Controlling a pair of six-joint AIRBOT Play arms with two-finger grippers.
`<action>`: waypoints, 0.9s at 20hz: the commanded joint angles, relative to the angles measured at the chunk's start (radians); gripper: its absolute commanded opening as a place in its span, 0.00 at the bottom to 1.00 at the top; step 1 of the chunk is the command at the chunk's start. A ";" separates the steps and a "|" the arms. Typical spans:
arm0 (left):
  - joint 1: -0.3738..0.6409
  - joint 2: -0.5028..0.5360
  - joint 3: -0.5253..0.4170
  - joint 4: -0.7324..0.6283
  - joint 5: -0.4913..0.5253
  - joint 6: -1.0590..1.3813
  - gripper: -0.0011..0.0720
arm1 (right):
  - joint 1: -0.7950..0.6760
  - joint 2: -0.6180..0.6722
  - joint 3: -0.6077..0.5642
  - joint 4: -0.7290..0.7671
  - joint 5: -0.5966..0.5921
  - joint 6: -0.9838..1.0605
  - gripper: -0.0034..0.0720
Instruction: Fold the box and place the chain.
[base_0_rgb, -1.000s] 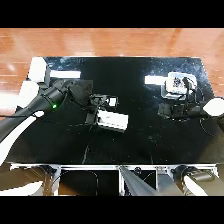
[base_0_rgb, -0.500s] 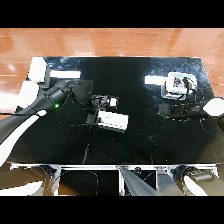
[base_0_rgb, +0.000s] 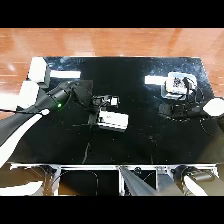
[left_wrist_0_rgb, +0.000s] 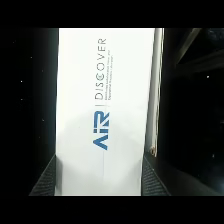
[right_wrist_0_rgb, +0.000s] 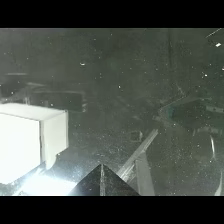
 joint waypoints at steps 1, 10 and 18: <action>0.000 0.004 0.014 0.009 0.069 -0.036 0.18 | 0.000 0.001 0.000 0.000 0.003 0.000 0.09; 0.034 0.057 0.149 0.252 0.276 -0.377 0.04 | 0.000 0.001 0.000 0.004 0.008 -0.002 0.09; 0.558 0.380 -0.068 0.301 0.344 -0.797 0.04 | 0.000 0.001 0.000 0.004 0.008 -0.022 0.09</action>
